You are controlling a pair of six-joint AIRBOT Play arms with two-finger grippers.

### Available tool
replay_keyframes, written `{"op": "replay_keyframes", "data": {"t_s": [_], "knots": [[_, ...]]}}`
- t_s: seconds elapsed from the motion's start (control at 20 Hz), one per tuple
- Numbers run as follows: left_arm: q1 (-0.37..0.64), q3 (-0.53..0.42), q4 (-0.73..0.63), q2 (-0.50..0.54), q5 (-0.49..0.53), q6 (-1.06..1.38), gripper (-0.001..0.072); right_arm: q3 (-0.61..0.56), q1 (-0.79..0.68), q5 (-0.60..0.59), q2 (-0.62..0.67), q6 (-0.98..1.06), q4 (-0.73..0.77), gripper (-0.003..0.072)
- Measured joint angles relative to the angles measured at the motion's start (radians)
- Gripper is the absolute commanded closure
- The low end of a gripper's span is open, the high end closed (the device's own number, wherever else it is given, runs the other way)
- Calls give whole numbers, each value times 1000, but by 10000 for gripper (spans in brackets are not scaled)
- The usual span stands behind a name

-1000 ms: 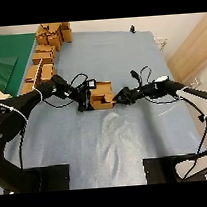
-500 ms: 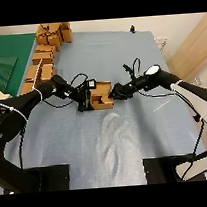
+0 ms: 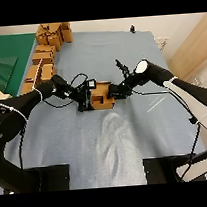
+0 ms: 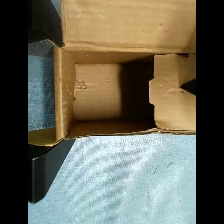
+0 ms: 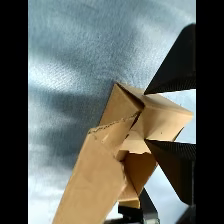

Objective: Fold the box.

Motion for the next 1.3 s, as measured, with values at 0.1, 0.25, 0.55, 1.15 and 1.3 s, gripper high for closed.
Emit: {"op": "replay_keyframes", "data": {"t_s": [0.1,0.25,0.55,1.15,1.3], "knots": [[0,0,0,0,0,0,312,13,23,-4,-1,37,-44,224],[0,0,0,0,0,0,312,35,53,-6,-18,83,-93,224],[0,0,0,0,0,0,312,122,123,45,-77,194,-225,224],[1,0,0,1,2,-2,313,285,207,170,-175,416,-407,347],[0,0,0,1,3,0,313,290,214,181,-178,449,-417,347]]}}
